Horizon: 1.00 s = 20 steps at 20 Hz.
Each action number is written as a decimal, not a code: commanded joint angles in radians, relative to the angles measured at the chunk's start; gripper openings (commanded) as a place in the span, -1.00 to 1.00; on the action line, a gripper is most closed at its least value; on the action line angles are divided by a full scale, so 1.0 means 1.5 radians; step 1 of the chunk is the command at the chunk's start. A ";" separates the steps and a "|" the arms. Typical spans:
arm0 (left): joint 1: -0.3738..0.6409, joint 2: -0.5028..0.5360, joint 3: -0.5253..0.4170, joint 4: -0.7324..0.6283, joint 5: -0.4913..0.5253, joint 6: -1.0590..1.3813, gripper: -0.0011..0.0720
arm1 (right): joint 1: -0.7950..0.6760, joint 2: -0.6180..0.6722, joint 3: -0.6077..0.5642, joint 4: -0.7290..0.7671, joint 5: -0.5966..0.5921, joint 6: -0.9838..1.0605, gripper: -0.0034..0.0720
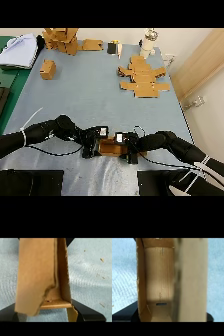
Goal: Fold the box.
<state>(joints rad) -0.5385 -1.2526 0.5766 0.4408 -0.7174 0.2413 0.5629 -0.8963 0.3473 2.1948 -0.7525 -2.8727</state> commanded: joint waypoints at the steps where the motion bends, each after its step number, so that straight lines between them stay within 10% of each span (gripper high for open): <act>1: -0.003 0.000 -0.007 -0.007 0.012 0.004 0.92 | 0.000 0.000 0.000 0.000 0.000 0.000 0.45; 20: -0.035 0.001 -0.014 0.002 0.061 -0.014 0.59 | 0.000 0.000 0.000 0.000 0.000 0.000 0.45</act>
<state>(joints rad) -0.5907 -1.2514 0.5560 0.4339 -0.6327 0.2314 0.5629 -0.8963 0.3473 2.1948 -0.7521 -2.8723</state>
